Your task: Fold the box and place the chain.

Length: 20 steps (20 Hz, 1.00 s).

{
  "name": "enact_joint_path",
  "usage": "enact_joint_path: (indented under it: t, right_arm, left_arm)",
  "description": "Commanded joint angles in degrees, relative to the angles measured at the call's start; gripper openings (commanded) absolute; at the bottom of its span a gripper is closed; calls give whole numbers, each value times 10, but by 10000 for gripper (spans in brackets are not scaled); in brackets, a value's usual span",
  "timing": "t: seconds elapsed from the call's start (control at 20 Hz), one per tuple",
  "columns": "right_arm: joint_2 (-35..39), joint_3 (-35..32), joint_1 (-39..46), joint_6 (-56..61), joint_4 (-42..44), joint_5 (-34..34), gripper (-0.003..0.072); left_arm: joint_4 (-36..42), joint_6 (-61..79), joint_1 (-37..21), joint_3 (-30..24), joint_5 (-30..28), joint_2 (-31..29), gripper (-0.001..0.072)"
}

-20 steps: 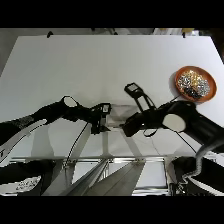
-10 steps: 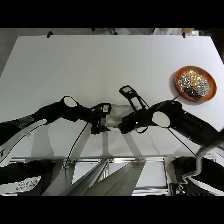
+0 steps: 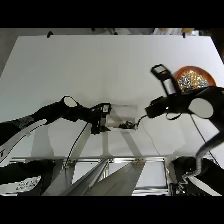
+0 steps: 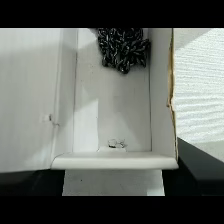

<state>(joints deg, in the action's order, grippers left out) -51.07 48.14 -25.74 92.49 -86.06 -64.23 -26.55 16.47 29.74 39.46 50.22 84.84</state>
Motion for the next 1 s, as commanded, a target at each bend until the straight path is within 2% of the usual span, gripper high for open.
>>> enact_joint_path:
  t: [0.0, 0.1, 0.15, 0.2, 0.4, 0.55, 0.65, 0.85, 0.95]
  right_arm:
    - [-25, -27, 81, 6, -24, 6, 41]
    - [-54, -44, 92, 5, -24, 33, 167]
    - [-74, -47, 93, 5, -22, 44, 313]
    - [-95, -47, 93, 5, -19, 55, 402]
    - [-169, -47, 93, 5, -1, 91, 391]
    - [-209, -47, 93, 7, 7, 101, 290]
    - [-231, -47, 93, 7, 9, 101, 290]
    - [-245, -47, 93, 7, 12, 101, 283]
    - [-247, -47, 93, 8, 12, 107, 219]
  left_arm:
    - [0, 0, 0, 0, 0, 0, 209]
    - [0, 0, 0, 0, 0, 0, 209]
    - [0, 0, 0, 0, 0, 0, 209]
    - [0, 0, 0, 0, 0, 0, 209]
    - [0, 0, 0, 0, 0, 0, 209]
    - [0, 0, 0, 0, 0, 0, 209]
    - [0, 0, 0, 0, 0, 0, 209]
    - [0, 0, 0, 0, 0, 0, 209]
    - [0, 0, 0, 0, 0, 0, 209]
